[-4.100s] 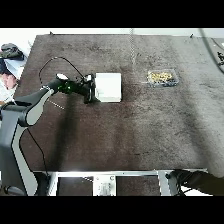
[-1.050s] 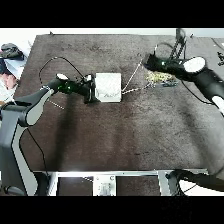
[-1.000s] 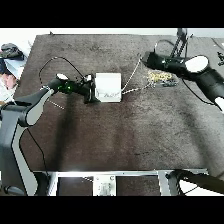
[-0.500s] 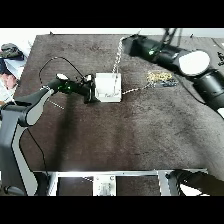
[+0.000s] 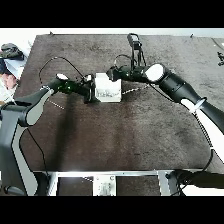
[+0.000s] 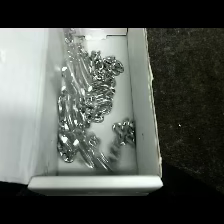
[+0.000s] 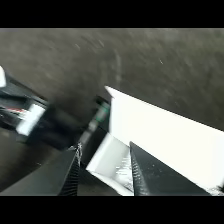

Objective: Fold the box and place the chain.

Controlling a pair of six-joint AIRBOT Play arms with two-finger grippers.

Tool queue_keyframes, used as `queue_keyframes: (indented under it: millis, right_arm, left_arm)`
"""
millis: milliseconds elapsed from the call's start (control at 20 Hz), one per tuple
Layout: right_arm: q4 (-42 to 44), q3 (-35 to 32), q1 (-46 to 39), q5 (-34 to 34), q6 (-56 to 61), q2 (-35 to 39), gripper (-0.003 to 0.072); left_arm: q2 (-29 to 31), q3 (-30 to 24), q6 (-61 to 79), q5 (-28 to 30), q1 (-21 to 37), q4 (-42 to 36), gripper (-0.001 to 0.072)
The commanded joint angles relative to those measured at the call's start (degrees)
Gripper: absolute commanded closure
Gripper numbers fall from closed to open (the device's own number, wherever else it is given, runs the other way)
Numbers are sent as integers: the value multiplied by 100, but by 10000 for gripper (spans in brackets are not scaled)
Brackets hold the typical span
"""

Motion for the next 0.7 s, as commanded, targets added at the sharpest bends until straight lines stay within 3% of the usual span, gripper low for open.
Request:
queue_keyframes:
  millis: [0, 200, 400, 650]
  right_arm:
    - [-286, 7, -339, 146, 28, -177, 341]
    - [-485, -264, -1353, 271, 544, -184, 340]
    - [-498, -1099, -2367, 243, 1220, -212, 340]
    - [-247, -1281, -2507, -131, 1320, -636, 341]
  left_arm:
    - [2, 0, 2, 0, -2, 2, 365]
    - [2, 0, 2, 0, -2, 2, 365]
    - [2, 0, 2, 0, -2, 2, 365]
    - [2, 0, 2, 2, 0, 2, 365]
